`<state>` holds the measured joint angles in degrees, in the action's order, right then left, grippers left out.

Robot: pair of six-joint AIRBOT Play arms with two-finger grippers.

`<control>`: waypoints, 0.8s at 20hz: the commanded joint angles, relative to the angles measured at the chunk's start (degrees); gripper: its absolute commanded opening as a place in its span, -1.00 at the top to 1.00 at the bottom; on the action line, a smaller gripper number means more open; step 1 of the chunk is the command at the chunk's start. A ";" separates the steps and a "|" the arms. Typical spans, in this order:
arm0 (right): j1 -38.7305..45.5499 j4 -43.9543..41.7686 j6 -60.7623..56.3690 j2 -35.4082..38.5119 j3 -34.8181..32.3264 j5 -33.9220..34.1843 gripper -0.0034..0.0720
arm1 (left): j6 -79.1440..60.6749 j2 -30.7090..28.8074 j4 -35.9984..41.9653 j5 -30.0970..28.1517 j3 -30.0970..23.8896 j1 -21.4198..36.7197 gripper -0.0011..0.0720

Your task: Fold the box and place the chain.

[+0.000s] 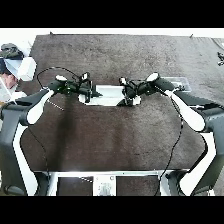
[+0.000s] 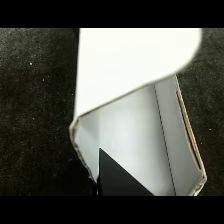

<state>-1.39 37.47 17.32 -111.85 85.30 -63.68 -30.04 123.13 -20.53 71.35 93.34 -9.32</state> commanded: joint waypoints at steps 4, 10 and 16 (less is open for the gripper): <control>-0.09 -0.39 0.02 -0.09 0.07 0.17 -0.54 | 0.00 0.04 0.02 -0.02 -0.02 0.02 0.94; -0.09 -0.63 0.00 -0.85 0.07 0.24 -0.54 | 0.00 0.04 0.02 -0.02 -0.02 0.02 0.94; 0.00 -1.01 -0.13 -1.33 0.07 0.04 -0.23 | 0.00 0.04 0.02 -0.02 -0.02 0.02 0.94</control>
